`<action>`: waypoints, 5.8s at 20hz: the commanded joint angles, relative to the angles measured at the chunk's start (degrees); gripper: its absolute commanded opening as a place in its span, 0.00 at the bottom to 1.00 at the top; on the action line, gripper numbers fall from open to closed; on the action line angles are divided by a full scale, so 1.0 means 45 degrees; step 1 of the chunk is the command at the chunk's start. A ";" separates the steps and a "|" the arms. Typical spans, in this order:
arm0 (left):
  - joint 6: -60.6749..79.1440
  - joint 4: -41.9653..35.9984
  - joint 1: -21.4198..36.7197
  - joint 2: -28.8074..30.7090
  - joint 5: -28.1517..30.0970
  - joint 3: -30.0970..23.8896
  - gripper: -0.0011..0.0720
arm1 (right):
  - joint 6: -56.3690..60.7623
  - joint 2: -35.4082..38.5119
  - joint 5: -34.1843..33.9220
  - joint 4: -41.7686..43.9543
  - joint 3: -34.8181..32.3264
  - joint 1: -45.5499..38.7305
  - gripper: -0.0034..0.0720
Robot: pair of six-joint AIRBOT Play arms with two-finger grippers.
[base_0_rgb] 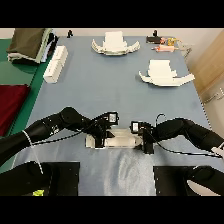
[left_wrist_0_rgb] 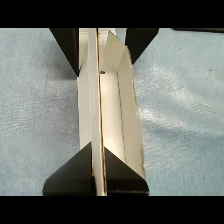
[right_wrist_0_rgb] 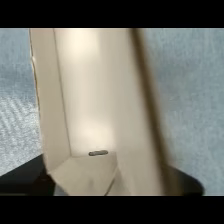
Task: Fold the box.
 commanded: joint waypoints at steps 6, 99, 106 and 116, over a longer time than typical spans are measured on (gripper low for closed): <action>0.0005 0.0005 0.0010 -0.0005 -0.0005 -0.0005 0.03 | 0.0005 -0.0092 0.0136 -0.0151 -0.0010 0.0078 0.71; -1.0588 0.5489 0.2409 0.6256 -0.4784 0.0126 0.05 | 0.0010 -0.0092 -0.0078 -0.0403 -0.0005 0.0078 0.71; -0.7771 0.5445 0.2380 0.6436 -0.2832 -0.1642 0.97 | 0.0010 -0.0092 -0.0078 -0.0408 0.0000 0.0078 0.71; -0.1739 0.1593 0.1423 0.3113 -0.0899 -0.1938 0.97 | 0.0010 -0.0092 -0.0078 -0.0447 -0.0005 0.0073 0.71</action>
